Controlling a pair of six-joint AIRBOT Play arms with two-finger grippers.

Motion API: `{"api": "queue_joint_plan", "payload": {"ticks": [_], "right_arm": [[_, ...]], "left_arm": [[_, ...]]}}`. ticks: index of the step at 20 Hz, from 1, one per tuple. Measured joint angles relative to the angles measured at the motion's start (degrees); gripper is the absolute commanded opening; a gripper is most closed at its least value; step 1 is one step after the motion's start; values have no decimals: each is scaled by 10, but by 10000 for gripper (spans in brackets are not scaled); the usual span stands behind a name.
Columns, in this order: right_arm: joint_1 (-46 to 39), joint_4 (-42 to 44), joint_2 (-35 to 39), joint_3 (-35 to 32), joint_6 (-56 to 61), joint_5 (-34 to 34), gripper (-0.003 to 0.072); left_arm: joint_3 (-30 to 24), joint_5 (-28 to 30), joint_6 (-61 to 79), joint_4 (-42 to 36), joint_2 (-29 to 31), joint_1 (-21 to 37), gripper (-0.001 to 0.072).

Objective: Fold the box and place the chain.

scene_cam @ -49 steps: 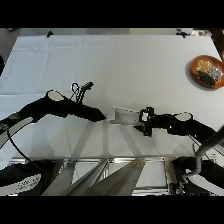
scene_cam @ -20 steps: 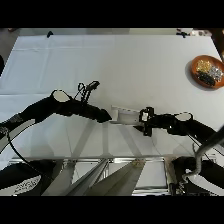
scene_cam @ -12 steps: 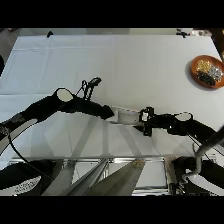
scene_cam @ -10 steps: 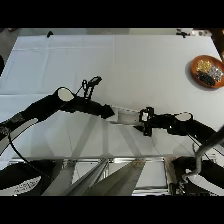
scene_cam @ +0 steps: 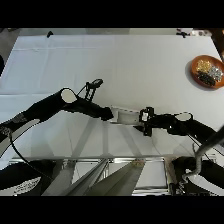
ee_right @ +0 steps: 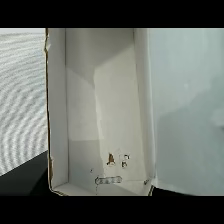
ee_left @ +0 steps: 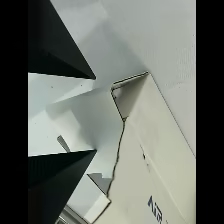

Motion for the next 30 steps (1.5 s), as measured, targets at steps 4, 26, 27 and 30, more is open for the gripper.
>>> {"api": "queue_joint_plan", "payload": {"ticks": [4, 26, 27, 30], "right_arm": [[0, 0, 0, 0, 0, 0, 469], [0, 0, 0, 0, 0, 0, 469], [0, 0, 0, 0, 0, 0, 469], [0, 0, 0, 0, 0, 0, 469]], "left_arm": [[7, 5, -21, -1, -1, -15, 506], [97, -12, -267, 177, -36, -73, 489], [97, -10, -278, 185, -37, -77, 487], [99, -1, -313, 206, -43, -90, 434]]}}
